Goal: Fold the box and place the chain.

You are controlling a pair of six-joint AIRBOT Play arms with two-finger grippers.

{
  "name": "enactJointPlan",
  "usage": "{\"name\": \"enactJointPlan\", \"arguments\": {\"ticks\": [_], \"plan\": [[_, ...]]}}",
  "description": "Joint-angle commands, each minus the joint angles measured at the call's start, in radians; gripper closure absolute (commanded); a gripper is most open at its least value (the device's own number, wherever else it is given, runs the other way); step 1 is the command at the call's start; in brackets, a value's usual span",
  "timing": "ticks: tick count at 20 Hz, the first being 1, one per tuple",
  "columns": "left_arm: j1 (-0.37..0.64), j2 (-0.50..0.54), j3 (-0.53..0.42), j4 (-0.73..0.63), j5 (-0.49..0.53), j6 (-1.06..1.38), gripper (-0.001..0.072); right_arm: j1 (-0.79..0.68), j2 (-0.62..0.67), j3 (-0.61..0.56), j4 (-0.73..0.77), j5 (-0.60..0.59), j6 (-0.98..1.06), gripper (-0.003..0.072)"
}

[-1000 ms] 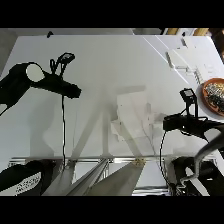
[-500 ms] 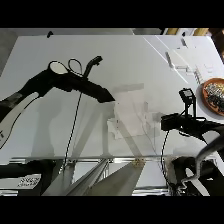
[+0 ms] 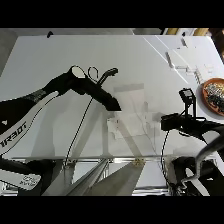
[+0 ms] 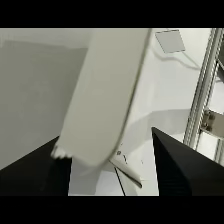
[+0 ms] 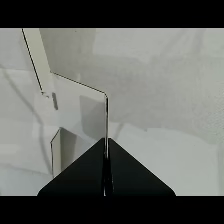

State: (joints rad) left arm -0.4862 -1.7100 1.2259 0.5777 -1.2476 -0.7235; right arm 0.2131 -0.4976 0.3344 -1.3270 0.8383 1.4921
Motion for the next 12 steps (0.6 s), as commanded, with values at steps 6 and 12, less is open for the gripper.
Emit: {"name": "enactJointPlan", "arguments": {"ticks": [6, 12], "plan": [[-0.051, -0.019, 0.003, 0.0, 0.07, 0.196, 0.0505, 0.001, 0.001, 0.0, 0.0, 0.019, 0.0, 0.0672], [-0.05, -0.018, 0.003, 0.015, 0.073, 0.366, 0.0702, 0.001, 0.001, 0.0, 0.001, 0.021, 0.0, 0.0669]]}}
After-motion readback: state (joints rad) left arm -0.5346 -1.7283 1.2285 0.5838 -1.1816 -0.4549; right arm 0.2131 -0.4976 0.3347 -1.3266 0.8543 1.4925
